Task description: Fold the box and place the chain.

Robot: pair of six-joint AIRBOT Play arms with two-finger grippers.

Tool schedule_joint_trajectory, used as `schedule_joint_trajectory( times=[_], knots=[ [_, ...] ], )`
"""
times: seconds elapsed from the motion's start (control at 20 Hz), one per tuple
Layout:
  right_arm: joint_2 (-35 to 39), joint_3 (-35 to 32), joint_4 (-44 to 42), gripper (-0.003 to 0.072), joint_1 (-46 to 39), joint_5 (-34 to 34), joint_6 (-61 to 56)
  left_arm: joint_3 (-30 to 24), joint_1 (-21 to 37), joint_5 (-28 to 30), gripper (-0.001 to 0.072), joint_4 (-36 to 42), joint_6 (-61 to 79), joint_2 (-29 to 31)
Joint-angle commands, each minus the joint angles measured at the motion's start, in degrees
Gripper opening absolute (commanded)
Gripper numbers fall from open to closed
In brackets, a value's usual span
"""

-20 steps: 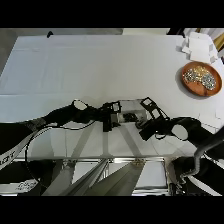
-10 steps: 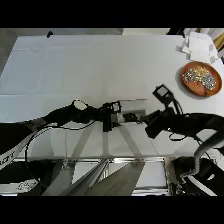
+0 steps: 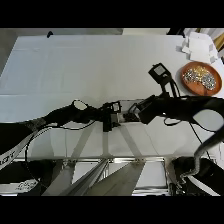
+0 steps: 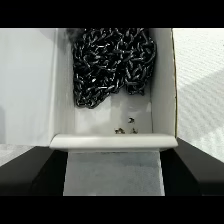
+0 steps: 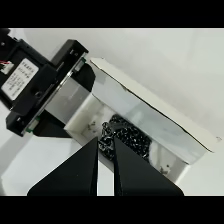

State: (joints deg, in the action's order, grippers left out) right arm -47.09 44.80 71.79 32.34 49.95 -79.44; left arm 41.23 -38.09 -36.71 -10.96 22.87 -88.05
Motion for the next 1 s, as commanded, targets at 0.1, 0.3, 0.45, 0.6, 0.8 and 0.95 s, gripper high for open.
schedule_joint_trajectory(
  times=[0.1, 0.3, 0.45, 0.6, 0.8, 0.95],
  knots=[
    [-8.2, 0.5, -1.1, 0.0009, 0.0, -0.3, 1.1, 0.0, 0.0, 0.0, 0.0252, 0.0, 0.0, 0.0],
    [-12.9, 0.5, -1.3, 0.0011, 0.0, -0.2, 2.0, 0.0, 0.0, 0.0, 0.0252, 0.0, 0.0, 0.0],
    [-15.7, 0.5, -1.9, 0.0141, 0.1, 0.7, 2.0, 0.0, 0.0, 0.0, 0.0252, 0.0, 0.0, 0.0],
    [-14.6, 0.5, -2.2, 0.0172, 1.1, 0.4, 4.2, 0.0, 0.0, 0.0, 0.0252, 0.0, 0.0, 0.0],
    [-8.5, 1.5, -2.7, 0.0171, 1.2, 0.7, 9.5, 0.0, 0.0, 0.0, 0.0252, 0.0, 0.0, 0.0],
    [-7.1, 7.1, -1.9, 0.0172, -1.1, 3.9, 11.5, 0.0, 0.0, 0.0, 0.0252, 0.0, 0.0, 0.0]
  ],
)
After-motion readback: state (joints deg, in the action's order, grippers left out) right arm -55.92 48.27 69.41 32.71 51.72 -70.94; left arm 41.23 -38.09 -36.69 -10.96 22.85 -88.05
